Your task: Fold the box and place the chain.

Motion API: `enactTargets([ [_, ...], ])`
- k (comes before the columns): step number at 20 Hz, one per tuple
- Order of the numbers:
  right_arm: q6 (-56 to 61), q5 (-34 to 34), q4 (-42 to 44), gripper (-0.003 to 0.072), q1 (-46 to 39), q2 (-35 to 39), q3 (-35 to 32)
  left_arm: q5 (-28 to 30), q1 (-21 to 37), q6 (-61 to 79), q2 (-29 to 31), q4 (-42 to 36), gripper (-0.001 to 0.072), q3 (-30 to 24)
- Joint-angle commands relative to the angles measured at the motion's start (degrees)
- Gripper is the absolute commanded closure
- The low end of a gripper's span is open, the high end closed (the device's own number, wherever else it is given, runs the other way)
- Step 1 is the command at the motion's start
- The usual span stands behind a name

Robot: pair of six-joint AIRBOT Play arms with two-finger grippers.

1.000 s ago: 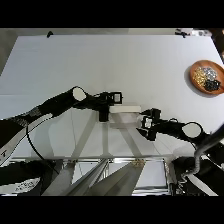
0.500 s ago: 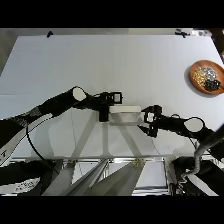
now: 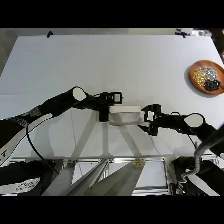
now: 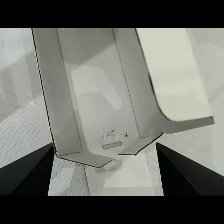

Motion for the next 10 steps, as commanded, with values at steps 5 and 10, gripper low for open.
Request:
enactTargets([
  [5,-1.70,-1.05,2.01,0.0030,-0.20,-1.07,0.09,0.02,-0.02,0.02,0.02,0.00,0.0696,0.02],
  [10,-3.76,-0.50,2.78,0.0039,-3.06,-1.05,0.13,0.02,-0.02,0.02,0.02,0.00,0.0696,0.02],
])
